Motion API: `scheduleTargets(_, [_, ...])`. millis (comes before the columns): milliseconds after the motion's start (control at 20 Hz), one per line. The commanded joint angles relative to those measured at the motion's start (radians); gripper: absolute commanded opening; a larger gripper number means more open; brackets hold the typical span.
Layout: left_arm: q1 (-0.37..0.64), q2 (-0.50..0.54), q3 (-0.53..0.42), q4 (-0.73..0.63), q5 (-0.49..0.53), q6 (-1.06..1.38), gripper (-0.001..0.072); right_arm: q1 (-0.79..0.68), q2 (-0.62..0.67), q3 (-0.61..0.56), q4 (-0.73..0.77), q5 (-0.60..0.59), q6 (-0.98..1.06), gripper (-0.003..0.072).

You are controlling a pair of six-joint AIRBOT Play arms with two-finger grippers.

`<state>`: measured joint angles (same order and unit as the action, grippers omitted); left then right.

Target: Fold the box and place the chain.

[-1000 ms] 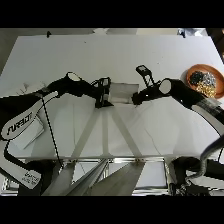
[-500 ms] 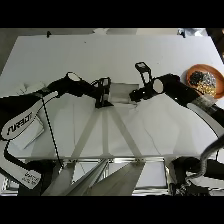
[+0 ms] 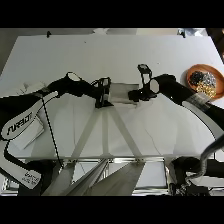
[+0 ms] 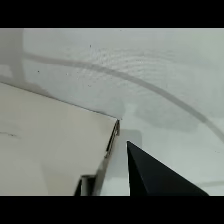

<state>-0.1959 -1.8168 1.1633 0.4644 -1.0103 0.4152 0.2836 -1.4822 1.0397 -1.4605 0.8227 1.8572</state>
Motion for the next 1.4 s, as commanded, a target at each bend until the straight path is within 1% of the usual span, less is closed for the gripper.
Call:
scheduleTargets(0, [0.001, 0.0, 0.0, 0.0, 0.001, 0.0, 0.0217, 0.014, -0.021, 0.049, 0.001, 0.025, 0.048, 0.026])
scheduleTargets(100, [0.001, 0.0, 0.0, 0.0, 0.0, 0.0, 0.0217, 0.018, -0.055, 0.105, 0.001, 0.093, 0.057, 0.026])
scheduleTargets(200, [0.001, 0.0, 0.0, 0.0, 0.0, 0.0, 0.0217, 0.037, -0.09, 0.149, -0.037, 0.141, 0.056, 0.0258])
scheduleTargets(250, [0.001, 0.0, 0.0, 0.0, 0.0, 0.0, 0.0217, 0.047, -0.102, 0.157, -0.057, 0.154, 0.057, 0.023])
scheduleTargets(300, [0.001, 0.0, 0.0, 0.0, 0.0, 0.0, 0.0217, 0.057, -0.11, 0.157, -0.072, 0.164, 0.058, 0.0171])
scheduleTargets(350, [0.001, 0.0, 0.0, 0.0, 0.0, 0.0, 0.0217, 0.066, -0.117, 0.157, -0.085, 0.172, 0.058, 0.0161])
scheduleTargets(600, [0.001, 0.0, 0.0, 0.0, 0.0, 0.0, 0.0217, 0.078, -0.151, 0.157, -0.073, 0.19, 0.089, 0.0162])
scheduleTargets(650, [0.001, 0.0, 0.0, 0.0, 0.0, 0.0, 0.0217, 0.078, -0.154, 0.157, -0.074, 0.186, 0.13, 0.0156])
scheduleTargets(700, [0.001, 0.0, 0.0, 0.0, 0.0, 0.0, 0.0217, 0.078, -0.154, 0.157, -0.078, 0.179, 0.17, 0.0131])
scheduleTargets(750, [0.001, 0.0, 0.0, 0.0, 0.0, 0.0, 0.0217, 0.078, -0.154, 0.157, -0.077, 0.179, 0.188, 0.001])
scheduleTargets(950, [0.001, 0.0, 0.0, 0.0, 0.0, 0.0, 0.0217, 0.078, -0.154, 0.157, -0.076, 0.158, 0.243, 0.0011])
scheduleTargets(1000, [0.001, 0.0, 0.0, 0.0, 0.0, 0.0, 0.0217, 0.078, -0.154, 0.157, -0.07, 0.148, 0.243, 0.0097])
scheduleTargets(1050, [0.001, 0.0, 0.0, 0.0, 0.0, 0.0, 0.0217, 0.078, -0.154, 0.157, -0.059, 0.139, 0.243, 0.0274])
scheduleTargets(1100, [0.001, 0.0, 0.0, 0.0, 0.0, 0.0, 0.0217, 0.078, -0.154, 0.157, -0.049, 0.134, 0.243, 0.0351])
scheduleTargets(1200, [0.001, 0.0, 0.0, 0.0, 0.0, 0.0, 0.0217, 0.078, -0.154, 0.157, -0.047, 0.144, 0.243, 0.0341])
scheduleTargets(1250, [0.001, 0.0, 0.0, 0.0, 0.0, 0.0, 0.0217, 0.078, -0.154, 0.157, -0.048, 0.154, 0.248, 0.0322])
scheduleTargets(1350, [0.001, 0.0, 0.0, 0.0, 0.0, 0.0, 0.0217, 0.078, -0.154, 0.157, -0.051, 0.158, 0.261, 0.0074])
